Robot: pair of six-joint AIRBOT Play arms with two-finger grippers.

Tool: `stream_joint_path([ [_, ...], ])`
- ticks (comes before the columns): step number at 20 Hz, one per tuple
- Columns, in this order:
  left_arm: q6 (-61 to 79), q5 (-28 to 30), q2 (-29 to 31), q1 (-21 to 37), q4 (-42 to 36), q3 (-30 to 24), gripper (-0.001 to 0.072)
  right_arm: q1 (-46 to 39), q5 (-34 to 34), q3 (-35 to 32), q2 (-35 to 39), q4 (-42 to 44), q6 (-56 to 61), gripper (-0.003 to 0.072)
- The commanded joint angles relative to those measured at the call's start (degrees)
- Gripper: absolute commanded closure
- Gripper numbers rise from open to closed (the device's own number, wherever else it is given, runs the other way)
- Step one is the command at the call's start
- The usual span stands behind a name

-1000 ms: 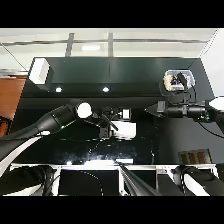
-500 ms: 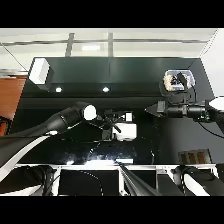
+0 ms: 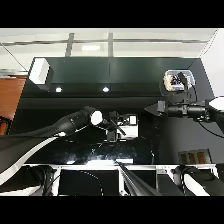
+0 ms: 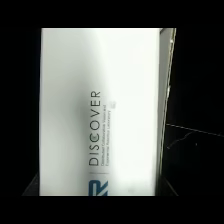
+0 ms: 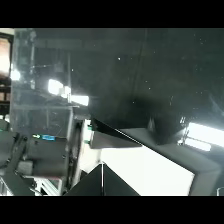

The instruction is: Fold the box and place the chain.

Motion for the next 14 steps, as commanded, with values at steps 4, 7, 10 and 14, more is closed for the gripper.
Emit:
stream_joint_path([
  [4,-2.0,-13.8,5.5,12.4,0.2,0.0,0.0438,-2.6,-0.3,0.0,0.0,0.0,0.0,0.0673],
  [7,-8.0,-21.2,8.1,25.3,4.7,0.0,0.0437,-2.9,0.0,0.0,0.0,0.0,0.0,0.0673],
  [10,-13.4,-22.3,8.9,42.3,9.1,0.0,0.0437,-2.9,-0.1,0.0,0.0,0.0,0.0,0.0673],
  [14,-21.1,-18.8,8.2,66.1,9.3,0.2,0.0437,-2.9,-0.1,0.0,0.0,0.2,0.1,0.0673],
])
